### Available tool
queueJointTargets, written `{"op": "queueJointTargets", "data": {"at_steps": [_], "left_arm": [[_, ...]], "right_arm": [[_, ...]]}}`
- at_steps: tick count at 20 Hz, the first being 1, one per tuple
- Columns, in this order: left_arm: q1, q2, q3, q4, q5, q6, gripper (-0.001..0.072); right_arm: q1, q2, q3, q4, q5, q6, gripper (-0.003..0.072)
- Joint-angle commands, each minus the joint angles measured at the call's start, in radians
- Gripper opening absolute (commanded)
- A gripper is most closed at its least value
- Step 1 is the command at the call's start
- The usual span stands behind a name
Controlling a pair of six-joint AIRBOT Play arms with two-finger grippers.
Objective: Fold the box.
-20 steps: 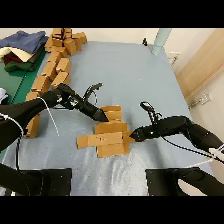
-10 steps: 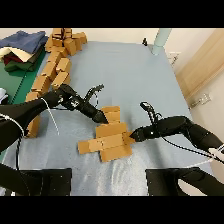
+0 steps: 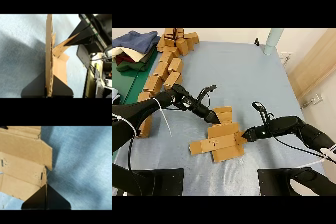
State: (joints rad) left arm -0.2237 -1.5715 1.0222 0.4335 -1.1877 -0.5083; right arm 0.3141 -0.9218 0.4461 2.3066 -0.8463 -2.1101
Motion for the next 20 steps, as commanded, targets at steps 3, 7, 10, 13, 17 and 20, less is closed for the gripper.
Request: {"op": "queueJointTargets", "data": {"at_steps": [3,7,10,13,17,20], "left_arm": [[0.0,0.0,0.001,-0.013,0.0,-0.001,0.0015],[-0.004,0.011,0.024,-0.026,0.04,0.064,0.001],[-0.04,0.067,0.024,-0.028,0.159,0.137,0.0009],[-0.117,0.121,0.021,-0.022,0.232,0.247,0.0008],[-0.198,0.175,-0.05,-0.069,0.378,0.467,0.0008],[-0.199,0.183,-0.116,-0.142,0.372,0.6,0.0009]], "right_arm": [[-0.001,0.0,0.0,0.0,0.026,0.0,0.0264],[-0.032,0.001,0.024,-0.072,0.064,0.056,0.0325],[-0.087,0.003,0.115,-0.28,0.032,0.241,0.0325],[-0.132,0.016,0.222,-0.449,0.004,0.394,0.0326],[-0.145,0.019,0.319,-0.457,-0.042,0.517,0.0104],[-0.129,0.017,0.316,-0.431,-0.06,0.522,0.0013]]}}
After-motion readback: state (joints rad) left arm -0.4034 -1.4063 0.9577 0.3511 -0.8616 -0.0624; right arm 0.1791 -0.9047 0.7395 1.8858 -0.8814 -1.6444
